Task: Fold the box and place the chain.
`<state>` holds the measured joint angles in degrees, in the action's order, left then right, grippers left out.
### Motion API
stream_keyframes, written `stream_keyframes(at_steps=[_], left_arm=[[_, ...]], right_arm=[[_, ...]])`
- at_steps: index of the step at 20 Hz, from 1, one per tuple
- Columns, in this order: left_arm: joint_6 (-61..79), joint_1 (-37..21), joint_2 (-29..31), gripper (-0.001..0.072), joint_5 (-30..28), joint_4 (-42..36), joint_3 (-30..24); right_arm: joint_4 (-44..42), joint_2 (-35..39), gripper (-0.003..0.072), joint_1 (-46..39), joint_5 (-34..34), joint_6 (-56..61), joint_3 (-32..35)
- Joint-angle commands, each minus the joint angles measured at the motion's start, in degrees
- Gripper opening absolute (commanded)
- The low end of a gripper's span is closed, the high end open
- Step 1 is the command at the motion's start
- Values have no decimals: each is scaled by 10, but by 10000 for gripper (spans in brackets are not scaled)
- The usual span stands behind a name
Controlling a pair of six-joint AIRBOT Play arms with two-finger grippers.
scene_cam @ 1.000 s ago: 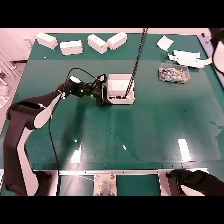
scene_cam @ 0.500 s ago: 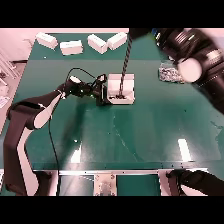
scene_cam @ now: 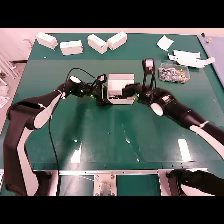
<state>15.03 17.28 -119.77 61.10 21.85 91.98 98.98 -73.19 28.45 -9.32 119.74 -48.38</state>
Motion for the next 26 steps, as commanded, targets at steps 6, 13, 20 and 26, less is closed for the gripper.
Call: stream_keyframes(at_steps=[6,13,20,26], left_arm=[[0,-1,0,562,0,0,0],[0,-1,0,562,0,0,0],[0,-1,0,562,0,0,0],[0,-1,0,562,0,0,0]], right_arm=[[-13,-44,488,-8,29,23,20],[-12,68,289,-45,29,-198,-78],[-13,54,89,-144,60,-407,-108],[-8,-43,5,-166,245,-447,-112]])
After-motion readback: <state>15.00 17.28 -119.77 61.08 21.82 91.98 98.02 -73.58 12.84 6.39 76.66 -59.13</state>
